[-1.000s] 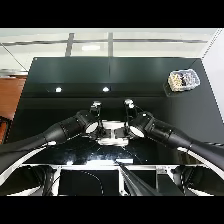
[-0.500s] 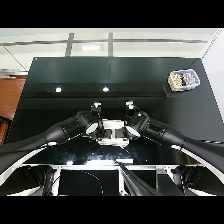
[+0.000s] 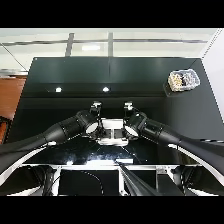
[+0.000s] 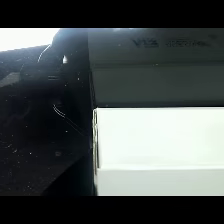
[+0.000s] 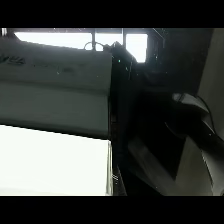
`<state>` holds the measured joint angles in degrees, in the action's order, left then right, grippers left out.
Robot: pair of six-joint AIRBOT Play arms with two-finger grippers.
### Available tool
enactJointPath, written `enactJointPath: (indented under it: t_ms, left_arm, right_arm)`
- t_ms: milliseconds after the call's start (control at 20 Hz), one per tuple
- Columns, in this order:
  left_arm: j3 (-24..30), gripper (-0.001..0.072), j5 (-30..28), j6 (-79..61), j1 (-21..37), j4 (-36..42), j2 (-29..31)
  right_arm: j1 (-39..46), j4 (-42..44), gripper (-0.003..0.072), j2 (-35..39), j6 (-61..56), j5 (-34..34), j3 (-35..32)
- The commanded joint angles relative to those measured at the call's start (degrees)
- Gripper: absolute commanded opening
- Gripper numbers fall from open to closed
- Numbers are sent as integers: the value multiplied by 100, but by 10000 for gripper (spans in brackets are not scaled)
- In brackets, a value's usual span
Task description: Fold the box and place the chain.
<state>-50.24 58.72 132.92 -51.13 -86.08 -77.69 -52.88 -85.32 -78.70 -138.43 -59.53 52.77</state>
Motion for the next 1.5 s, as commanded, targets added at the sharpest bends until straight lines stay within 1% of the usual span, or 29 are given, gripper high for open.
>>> enactJointPath:
  t_ms: [0, 100, 150, 200, 250, 300, 350, 400, 550, 650, 700, 800, 900, 950, 1000, 1100, 1150, 1200, 1300, 1350, 1400, 1450]
  left_arm:
    - [2, 34, 2, -7, 2, 0, 4]
    - [2, 35, 2, -7, 2, 0, 4]
    - [2, 35, 2, -7, 2, 0, 4]
    - [2, 34, 2, -7, 2, 0, 4]
    - [2, 35, 2, -7, 2, 0, 4]
    - [2, 35, 2, -7, 4, 0, 4]
    - [2, 35, 0, -7, 2, 0, 4]
    - [2, 34, 2, -7, 2, 2, 4]
    - [2, 35, 2, -7, 4, 2, 4]
    - [2, 34, 2, -7, 2, 0, 4]
    - [2, 35, 0, -7, 4, 0, 4]
    - [2, 34, 2, -7, 4, 0, 4]
    - [2, 34, 2, -7, 4, -2, 4]
    - [2, 34, 0, -7, 4, -2, 4]
    - [2, 34, 0, -7, 4, -2, 4]
    - [2, 35, 4, -7, 4, -2, 4]
    - [2, 35, 7, -7, 4, 0, 4]
    - [2, 35, 11, -7, 4, 0, 4]
    - [2, 35, 13, -7, 4, 0, 4]
    - [2, 35, 11, -7, 4, -2, 4]
    - [2, 35, 7, -7, 4, -2, 4]
    - [2, 35, 4, -7, 4, -2, 4]
  right_arm:
    - [-2, 46, 73, -9, 2, 94, 4]
    - [-2, 46, 49, -9, 2, 111, 4]
    - [-2, 48, 51, -9, 2, 111, 4]
    - [-2, 66, 79, -9, 0, 114, 4]
    - [-2, 74, 207, -9, 0, 114, 4]
    - [-2, 85, 211, -9, 2, 131, 4]
    - [-2, 83, 186, -9, 2, 131, 4]
    - [-2, 81, 68, -9, 26, 138, 4]
    - [-2, 85, 67, -7, 37, 177, 4]
    - [0, 83, 291, 0, 39, 92, 4]
    - [0, 76, 332, 15, 50, -11, 4]
    - [0, 96, 332, 149, 203, -177, 4]
    - [-17, 122, 333, 487, 525, -398, 4]
    - [-15, 125, 400, 728, 619, -455, 4]
    - [2, 103, 446, 1032, 752, -496, 4]
    - [26, -42, 446, 1681, 887, -776, 4]
    - [39, -310, 447, 2022, 938, -1060, 2]
    - [55, -813, 447, 2323, 1023, -1390, -2]
    - [245, -2380, 447, 2881, 1016, -2127, -63]
    - [503, -3034, 446, 3117, 1095, -2273, -179]
    - [848, -3449, 445, 3252, 1193, -2243, -319]
    - [1303, -3722, 446, 3292, 1252, -2057, -498]
